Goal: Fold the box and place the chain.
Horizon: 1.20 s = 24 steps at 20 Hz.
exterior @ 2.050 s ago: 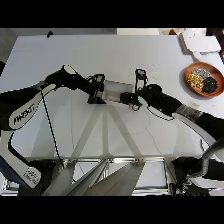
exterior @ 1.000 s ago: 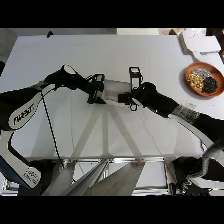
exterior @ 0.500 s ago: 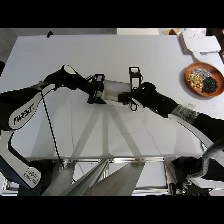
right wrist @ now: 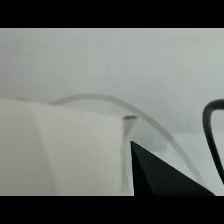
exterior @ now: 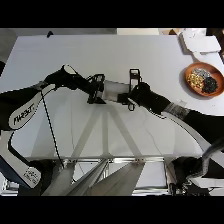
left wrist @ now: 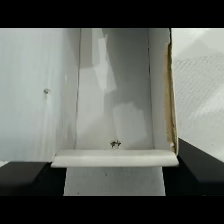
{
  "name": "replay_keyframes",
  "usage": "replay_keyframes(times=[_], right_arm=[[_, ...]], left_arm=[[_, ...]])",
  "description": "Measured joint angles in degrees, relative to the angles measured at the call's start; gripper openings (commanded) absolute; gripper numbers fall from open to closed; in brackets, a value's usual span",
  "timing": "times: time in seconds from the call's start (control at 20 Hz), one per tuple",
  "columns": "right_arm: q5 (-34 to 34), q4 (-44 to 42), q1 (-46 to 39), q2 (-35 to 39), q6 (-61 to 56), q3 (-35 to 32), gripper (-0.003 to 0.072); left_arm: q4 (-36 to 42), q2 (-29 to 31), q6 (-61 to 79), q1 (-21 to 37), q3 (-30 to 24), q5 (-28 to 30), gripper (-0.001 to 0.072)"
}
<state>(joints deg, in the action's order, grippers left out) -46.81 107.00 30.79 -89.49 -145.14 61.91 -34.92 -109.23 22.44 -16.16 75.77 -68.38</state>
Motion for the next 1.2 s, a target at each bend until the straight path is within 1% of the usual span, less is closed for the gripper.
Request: replay_keyframes(times=[0.25, 0.3, 0.35, 0.4, 0.45, 0.6, 0.65, 0.7, 0.75, 0.8, 0.95, 1.1, 1.2], right_arm=[[-0.48, 0.42, -0.02, -1.42, -2.05, 1.99, 0.0285], [-0.59, 0.59, 0.0, -1.7, -3.26, 2.14, 0.0229], [-0.79, 0.74, -0.02, -2.05, -4.66, 2.27, 0.015], [-1.09, 0.92, 0.0, -2.32, -5.99, 2.36, 0.0139], [-1.07, 1.11, -0.02, -2.62, -7.19, 2.45, 0.0018], [-1.49, 1.73, 0.0, -3.13, -9.57, 2.56, 0.001], [-1.46, 1.92, 0.0, -3.19, -9.97, 2.6, 0.0049], [-1.31, 2.05, 0.02, -3.3, -10.51, 2.67, 0.0234], [-0.68, 1.99, -0.02, -3.43, -10.88, 2.8, 0.0452], [-0.9, 2.03, 0.02, -3.26, -10.93, 3.04, 0.0487], [-2.29, 1.86, -0.02, -1.38, -11.17, 3.37, 0.0486], [-5.55, 1.49, -0.39, 2.93, -10.14, 3.5, 0.0481], [-8.0, 1.46, -0.92, 6.99, -8.96, 3.52, 0.0406]], left_arm=[[0.02, 0.0, -0.04, 0.02, 0.0, 0.04, 0.0345], [0.0, 0.0, -0.04, 0.02, 0.0, 0.02, 0.0345], [0.0, 0.0, -0.02, 0.02, 0.0, 0.02, 0.0345], [-0.02, 0.02, 0.02, 0.02, 0.0, 0.02, 0.0345], [-0.02, 0.02, 0.04, 0.02, 0.0, 0.0, 0.0345], [-0.02, 0.02, 0.07, 0.04, 0.0, 0.02, 0.0345], [-0.02, 0.02, 0.07, 0.04, 0.0, 0.07, 0.0345], [-0.04, 0.02, 0.07, 0.04, 0.0, 0.09, 0.0345], [-0.02, 0.02, 0.07, 0.02, 0.0, 0.0, 0.0345], [-0.02, 0.02, 0.07, 0.0, 0.0, -0.02, 0.0345], [-0.02, 0.02, 0.04, 0.02, 0.0, 0.04, 0.0345], [-0.04, 0.02, 0.07, 0.0, 0.0, -0.04, 0.0345], [-0.04, 0.02, 0.07, 0.02, 0.0, -0.04, 0.0345]])
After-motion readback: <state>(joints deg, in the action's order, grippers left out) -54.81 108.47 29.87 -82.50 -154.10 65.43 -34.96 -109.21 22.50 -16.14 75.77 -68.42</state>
